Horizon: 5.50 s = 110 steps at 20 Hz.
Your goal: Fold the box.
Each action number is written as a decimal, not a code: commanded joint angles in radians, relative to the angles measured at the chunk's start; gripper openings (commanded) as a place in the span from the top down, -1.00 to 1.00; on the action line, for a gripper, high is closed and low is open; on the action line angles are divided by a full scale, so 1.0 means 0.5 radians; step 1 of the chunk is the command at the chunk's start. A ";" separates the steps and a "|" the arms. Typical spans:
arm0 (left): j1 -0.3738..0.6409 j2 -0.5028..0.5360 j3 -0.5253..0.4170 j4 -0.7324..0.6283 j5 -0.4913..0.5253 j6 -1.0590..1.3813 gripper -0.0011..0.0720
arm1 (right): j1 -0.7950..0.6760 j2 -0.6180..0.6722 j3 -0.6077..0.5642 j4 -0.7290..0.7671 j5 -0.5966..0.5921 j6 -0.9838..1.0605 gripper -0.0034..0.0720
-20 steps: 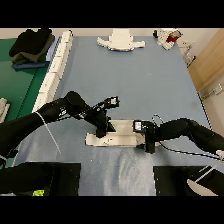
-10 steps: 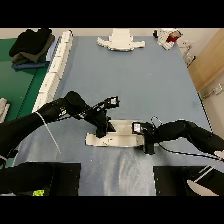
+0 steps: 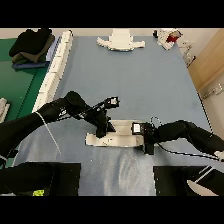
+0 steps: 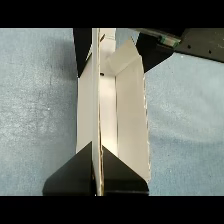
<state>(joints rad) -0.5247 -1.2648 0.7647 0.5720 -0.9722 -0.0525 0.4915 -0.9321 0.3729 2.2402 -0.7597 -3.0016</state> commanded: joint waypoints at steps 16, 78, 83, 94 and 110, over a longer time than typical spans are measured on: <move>0.002 0.002 0.002 0.000 0.001 0.000 0.93 | 0.001 0.042 -0.072 0.010 0.035 0.035 -0.33; 0.002 0.002 0.002 0.000 0.001 0.000 0.93 | 0.001 0.055 -0.075 0.014 0.050 0.002 -0.53; 0.002 0.002 0.002 0.000 0.001 0.000 0.93 | 0.001 0.055 -0.075 0.015 0.042 0.002 -0.53; 0.001 0.001 0.002 -0.014 0.000 -0.001 0.93 | 0.001 0.055 -0.075 0.014 0.040 0.002 -0.53; 0.110 0.121 0.037 0.121 -0.057 -0.561 -0.86 | 0.001 0.055 -0.075 0.014 0.037 0.002 -0.53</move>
<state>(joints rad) -0.4995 -1.2381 0.7750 0.5678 -0.9825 -0.1814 0.4915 -0.9043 0.3355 2.2467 -0.7437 -3.0005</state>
